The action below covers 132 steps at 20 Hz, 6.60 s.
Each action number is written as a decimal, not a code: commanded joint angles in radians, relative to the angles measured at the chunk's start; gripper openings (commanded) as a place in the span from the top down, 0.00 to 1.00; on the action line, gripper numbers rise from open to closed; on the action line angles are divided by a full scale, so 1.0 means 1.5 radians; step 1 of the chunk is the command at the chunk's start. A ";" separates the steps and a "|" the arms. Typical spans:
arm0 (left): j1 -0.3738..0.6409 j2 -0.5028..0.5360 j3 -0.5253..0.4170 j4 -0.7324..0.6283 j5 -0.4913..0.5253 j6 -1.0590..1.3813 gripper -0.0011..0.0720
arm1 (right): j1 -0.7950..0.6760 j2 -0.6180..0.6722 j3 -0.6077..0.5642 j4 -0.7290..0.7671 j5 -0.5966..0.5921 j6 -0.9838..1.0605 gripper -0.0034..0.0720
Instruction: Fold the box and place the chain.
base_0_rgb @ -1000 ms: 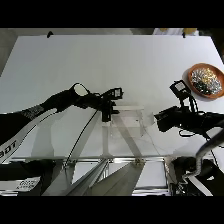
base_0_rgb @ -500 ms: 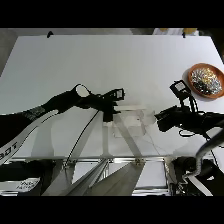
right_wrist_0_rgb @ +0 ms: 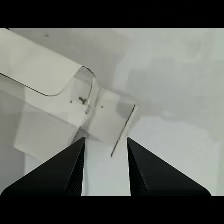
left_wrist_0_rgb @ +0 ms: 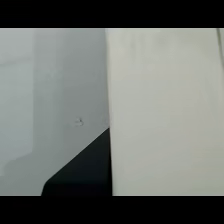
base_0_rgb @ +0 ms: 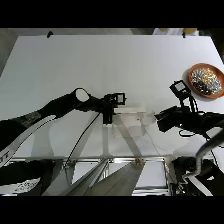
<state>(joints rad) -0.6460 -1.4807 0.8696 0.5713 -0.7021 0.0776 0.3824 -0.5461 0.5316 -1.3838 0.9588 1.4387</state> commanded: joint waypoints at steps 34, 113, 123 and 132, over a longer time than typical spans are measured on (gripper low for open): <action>-0.001 0.003 -0.033 -0.039 -0.019 0.141 0.97 | 0.001 0.000 0.000 0.001 0.002 0.001 0.56; -0.003 0.004 -0.033 -0.041 -0.023 0.141 0.97 | -0.056 -0.186 -0.134 0.413 -0.157 -1.016 0.05; -0.003 0.004 -0.033 -0.041 -0.024 0.141 0.97 | -0.144 -0.301 -0.132 0.553 -0.072 -1.241 0.05; -0.003 0.004 -0.033 -0.041 -0.024 0.141 0.97 | -0.144 -0.376 -0.123 0.568 -0.071 -1.297 0.09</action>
<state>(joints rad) -0.6495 -1.4757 0.8200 0.5095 -0.7376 0.2886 0.1669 -1.0859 0.3458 -0.5423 0.8474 -0.4641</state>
